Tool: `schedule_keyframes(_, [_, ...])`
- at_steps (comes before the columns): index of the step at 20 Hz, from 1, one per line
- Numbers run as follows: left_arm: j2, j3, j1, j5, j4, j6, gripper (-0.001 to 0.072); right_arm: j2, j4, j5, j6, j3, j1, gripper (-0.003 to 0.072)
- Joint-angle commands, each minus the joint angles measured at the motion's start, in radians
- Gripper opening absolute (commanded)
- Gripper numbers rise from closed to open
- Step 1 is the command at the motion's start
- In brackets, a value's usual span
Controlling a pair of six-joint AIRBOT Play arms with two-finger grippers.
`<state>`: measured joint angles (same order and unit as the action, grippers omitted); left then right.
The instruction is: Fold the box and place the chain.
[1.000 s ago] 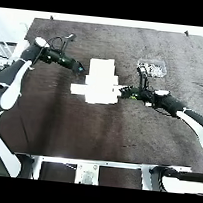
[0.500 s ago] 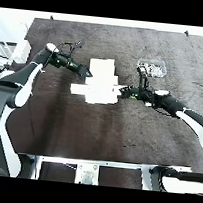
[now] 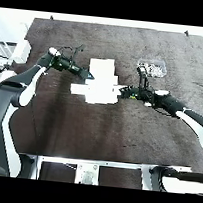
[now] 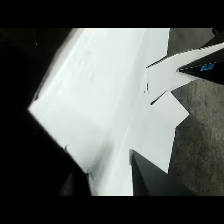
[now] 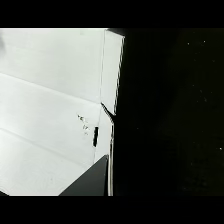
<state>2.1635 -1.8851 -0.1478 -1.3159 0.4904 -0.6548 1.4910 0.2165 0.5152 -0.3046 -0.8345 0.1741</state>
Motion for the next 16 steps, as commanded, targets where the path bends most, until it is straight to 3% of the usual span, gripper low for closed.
schedule_keyframes(1, [0.004, 0.000, 0.001, -0.012, -0.005, 0.010, 0.0321, 0.000, 0.000, 0.001, 0.000, -0.001, 0.001, 0.0011])
schedule_keyframes(2, [0.004, 0.000, 0.001, -0.013, -0.005, 0.012, 0.0274, 0.000, 0.000, 0.001, 0.000, -0.001, 0.001, 0.0012])
schedule_keyframes(4, [0.004, 0.000, 0.001, -0.012, -0.005, 0.018, 0.0274, 0.000, 0.000, 0.001, 0.000, -0.001, 0.001, 0.0012])
schedule_keyframes(6, [0.004, 0.000, 0.001, -0.012, -0.005, 0.020, 0.0168, 0.000, 0.000, 0.001, 0.000, -0.001, 0.001, 0.0012])
schedule_keyframes(7, [0.004, 0.000, 0.001, -0.013, -0.005, 0.021, 0.0165, 0.000, 0.000, 0.001, 0.000, -0.001, 0.003, 0.0012])
schedule_keyframes(8, [0.004, 0.000, 0.001, -0.013, -0.005, 0.029, 0.0060, 0.000, 0.000, 0.001, 0.000, -0.001, 0.004, 0.0012])
schedule_keyframes(10, [0.004, 0.000, 0.001, -0.018, -0.006, 0.046, 0.0025, 0.000, 0.000, 0.001, 0.000, -0.001, 0.005, 0.0014])
schedule_keyframes(11, [0.004, 0.000, 0.001, -0.035, -0.005, 0.070, 0.0020, 0.000, 0.000, 0.001, 0.000, -0.001, 0.005, 0.0105])
schedule_keyframes(12, [0.004, 0.000, 0.001, -0.050, -0.005, 0.111, 0.0019, 0.000, 0.000, 0.002, -0.001, -0.001, 0.003, 0.0271])
schedule_keyframes(13, [0.004, 0.000, 0.001, -0.057, -0.005, 0.156, 0.0019, -0.005, 0.000, 0.005, 0.000, -0.001, 0.000, 0.0325])
schedule_keyframes(16, [0.001, 0.000, 0.001, -0.079, -0.009, 0.358, 0.0017, -0.053, 0.000, 0.009, 0.000, -0.001, -0.034, 0.0325])
